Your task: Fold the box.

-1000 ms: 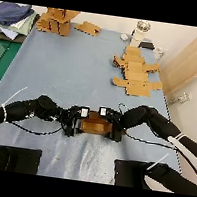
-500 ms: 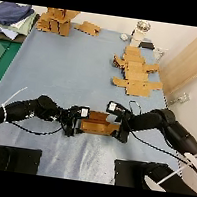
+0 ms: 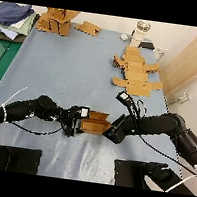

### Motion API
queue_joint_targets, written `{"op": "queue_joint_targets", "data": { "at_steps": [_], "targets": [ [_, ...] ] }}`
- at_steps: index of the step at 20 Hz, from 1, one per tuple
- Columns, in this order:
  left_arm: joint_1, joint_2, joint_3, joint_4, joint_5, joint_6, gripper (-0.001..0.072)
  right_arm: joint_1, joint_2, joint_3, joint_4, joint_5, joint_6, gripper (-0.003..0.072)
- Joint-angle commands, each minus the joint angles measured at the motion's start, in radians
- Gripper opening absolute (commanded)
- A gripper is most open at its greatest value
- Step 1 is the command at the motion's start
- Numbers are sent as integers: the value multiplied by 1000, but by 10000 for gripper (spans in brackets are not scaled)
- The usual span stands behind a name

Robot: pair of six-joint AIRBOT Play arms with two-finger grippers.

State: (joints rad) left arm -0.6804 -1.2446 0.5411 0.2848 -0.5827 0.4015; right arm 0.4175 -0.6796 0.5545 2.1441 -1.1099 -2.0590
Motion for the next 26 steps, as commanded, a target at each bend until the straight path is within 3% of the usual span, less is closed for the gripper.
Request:
{"op": "queue_joint_targets", "data": {
  "at_steps": [1, 6, 10, 12, 23, 26],
  "targets": [
    [1, 1, 1, 0, -2, -34, 479, 0, 8, 1, 37, -22, 198, 708],
    [29, 77, -1, 132, -28, -156, 478, 0, 8, 1, 37, -21, 256, 708],
    [163, 121, -15, 194, -214, -187, 479, 0, 8, 1, 37, -21, 257, 709],
    [214, 122, -17, 195, -256, -145, 479, 0, 8, 1, 37, -20, 257, 709],
    [219, 118, -20, 185, -202, -109, 478, 0, 7, 1, 34, -16, 256, 708],
    [205, 118, -41, 185, -96, -68, 478, 0, 6, 1, 34, -12, 256, 708]
  ]
}}
